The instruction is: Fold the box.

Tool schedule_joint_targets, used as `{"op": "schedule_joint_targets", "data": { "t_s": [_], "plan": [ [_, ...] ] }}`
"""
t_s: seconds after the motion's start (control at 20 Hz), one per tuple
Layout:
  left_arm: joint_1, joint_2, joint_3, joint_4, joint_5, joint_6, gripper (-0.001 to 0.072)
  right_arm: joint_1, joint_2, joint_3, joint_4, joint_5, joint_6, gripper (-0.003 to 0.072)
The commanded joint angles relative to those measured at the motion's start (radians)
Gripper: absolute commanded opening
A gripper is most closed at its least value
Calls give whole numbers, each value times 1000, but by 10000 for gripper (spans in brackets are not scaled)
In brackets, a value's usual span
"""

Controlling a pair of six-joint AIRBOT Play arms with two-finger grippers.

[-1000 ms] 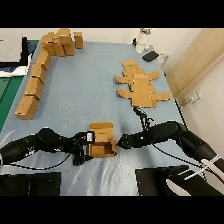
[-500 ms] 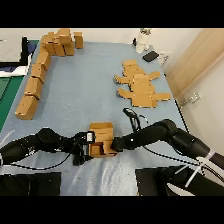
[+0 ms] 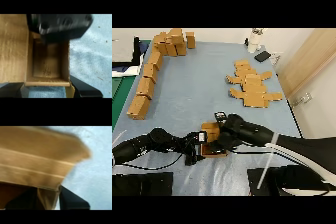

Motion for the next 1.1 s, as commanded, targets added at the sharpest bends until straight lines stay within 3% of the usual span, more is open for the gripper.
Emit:
{"op": "schedule_joint_targets", "data": {
  "t_s": [0.0,0.1,0.2,0.25,0.3,0.35,0.8,0.85,0.9,1.05],
  "plan": [
    [0,0,0,0,0,0,523,45,-95,89,-80,-86,96,250],
    [0,0,0,0,0,1,523,45,-96,90,-80,-97,96,6],
    [0,0,0,0,0,0,522,46,-95,90,-79,-105,93,5],
    [0,0,0,0,0,0,523,51,-93,90,-80,-103,93,31],
    [0,0,0,0,0,0,523,51,-86,90,-79,-105,93,281],
    [0,0,0,0,0,0,523,51,-76,90,-74,-109,93,436],
    [0,0,0,0,0,0,523,32,159,90,-107,-260,79,438],
    [0,0,0,0,0,0,523,13,189,88,-156,-277,76,402],
    [0,0,0,0,0,1,523,-16,213,82,-224,-290,72,244],
    [0,0,0,0,0,0,523,-225,215,23,-321,-220,-85,81]
  ]
}}
